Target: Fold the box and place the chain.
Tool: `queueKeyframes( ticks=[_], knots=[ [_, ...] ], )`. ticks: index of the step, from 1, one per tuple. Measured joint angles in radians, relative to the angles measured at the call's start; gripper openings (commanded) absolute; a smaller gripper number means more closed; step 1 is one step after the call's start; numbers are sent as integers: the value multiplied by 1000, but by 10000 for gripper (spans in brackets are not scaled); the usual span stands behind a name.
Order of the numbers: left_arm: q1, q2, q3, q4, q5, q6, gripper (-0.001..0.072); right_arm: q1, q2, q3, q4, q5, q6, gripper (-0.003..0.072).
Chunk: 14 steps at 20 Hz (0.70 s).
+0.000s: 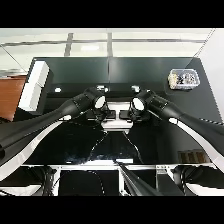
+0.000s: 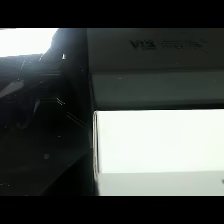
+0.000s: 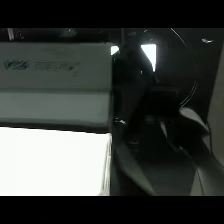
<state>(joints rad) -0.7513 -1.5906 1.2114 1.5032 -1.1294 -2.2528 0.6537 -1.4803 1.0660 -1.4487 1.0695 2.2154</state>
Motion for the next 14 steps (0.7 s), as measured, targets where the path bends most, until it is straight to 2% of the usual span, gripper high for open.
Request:
queueKeyframes(
  ticks=[4,5,6,7,8,9,10,11,12,14],
  knots=[
    [0,0,0,2,0,2,22,8,-3,1,-5,4,9,27],
    [0,0,0,2,0,2,22,9,-3,1,-5,6,11,167],
    [0,0,0,4,-2,2,22,10,-3,1,-3,11,11,165],
    [0,0,0,5,-2,2,22,10,-3,2,-3,11,11,115],
    [0,0,0,4,0,-2,22,11,-3,2,-3,11,11,15],
    [0,0,0,3,3,-1,22,12,-3,3,-1,9,12,16],
    [0,0,0,3,1,-1,22,13,-3,3,-2,5,13,49],
    [0,0,0,3,1,-1,22,13,-3,3,-2,3,14,246],
    [0,0,0,5,-2,-1,22,13,-3,6,-1,-1,14,314],
    [0,0,0,6,0,-1,22,9,3,22,-1,4,7,314]
  ],
)
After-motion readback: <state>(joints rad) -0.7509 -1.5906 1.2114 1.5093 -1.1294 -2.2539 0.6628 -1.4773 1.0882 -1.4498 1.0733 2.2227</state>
